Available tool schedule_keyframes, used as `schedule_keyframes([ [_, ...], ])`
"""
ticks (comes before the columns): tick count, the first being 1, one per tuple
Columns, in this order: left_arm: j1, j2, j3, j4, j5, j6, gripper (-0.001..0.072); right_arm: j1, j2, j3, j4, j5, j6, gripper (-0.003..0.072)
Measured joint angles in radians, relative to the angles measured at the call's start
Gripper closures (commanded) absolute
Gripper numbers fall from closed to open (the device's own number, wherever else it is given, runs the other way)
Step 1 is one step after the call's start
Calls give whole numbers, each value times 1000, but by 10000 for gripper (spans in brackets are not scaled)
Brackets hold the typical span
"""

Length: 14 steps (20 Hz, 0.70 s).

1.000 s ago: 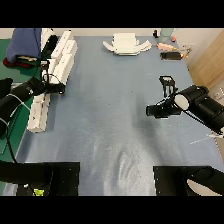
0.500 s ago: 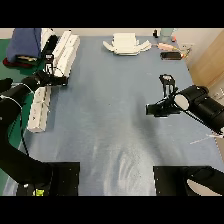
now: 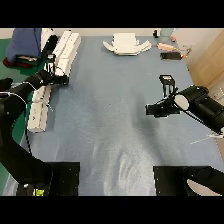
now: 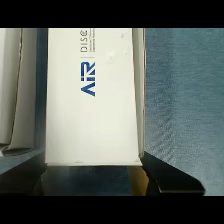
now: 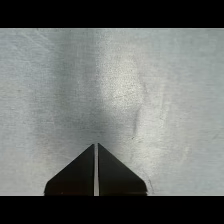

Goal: Fold the box.

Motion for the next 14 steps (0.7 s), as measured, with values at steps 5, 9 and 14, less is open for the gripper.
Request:
schedule_keyframes([
  [5, 0, -4, 1, -1, 1, -2, 240, 0, 0, 0, 0, 0, 2, 647],
  [9, 0, -4, 2, -2, -14, -2, 35, 0, 0, 0, 0, 0, 3, 647],
  [14, -1, -4, 2, -2, -30, -2, 34, 0, 0, 0, 0, 0, 3, 647],
])
